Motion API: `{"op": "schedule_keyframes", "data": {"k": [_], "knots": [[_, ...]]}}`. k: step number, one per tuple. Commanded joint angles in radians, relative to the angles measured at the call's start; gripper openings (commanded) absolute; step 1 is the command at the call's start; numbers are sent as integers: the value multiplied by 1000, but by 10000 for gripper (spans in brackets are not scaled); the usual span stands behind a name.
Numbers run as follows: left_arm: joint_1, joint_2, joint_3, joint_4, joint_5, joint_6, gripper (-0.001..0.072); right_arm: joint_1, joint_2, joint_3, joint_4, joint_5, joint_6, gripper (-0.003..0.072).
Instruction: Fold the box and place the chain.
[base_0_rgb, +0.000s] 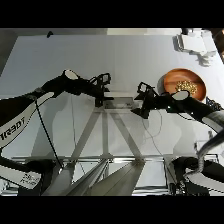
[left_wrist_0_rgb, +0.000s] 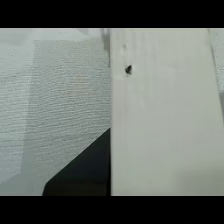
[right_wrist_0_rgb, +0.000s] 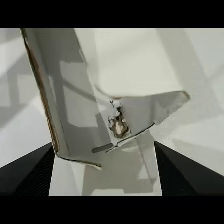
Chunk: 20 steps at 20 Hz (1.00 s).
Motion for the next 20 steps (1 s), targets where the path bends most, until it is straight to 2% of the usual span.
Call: {"op": "schedule_keyframes", "data": {"k": [1,7,13,20], "knots": [[-1,-1,0,0,0,0,6,-2,-39,15,-1,4,-226,660],[-1,-1,0,0,0,0,6,-85,-145,114,0,142,-283,682],[-1,-1,0,0,0,0,6,-94,-217,191,5,270,-283,681],[-1,-1,0,0,0,0,6,-47,-280,201,4,243,-283,680]]}}
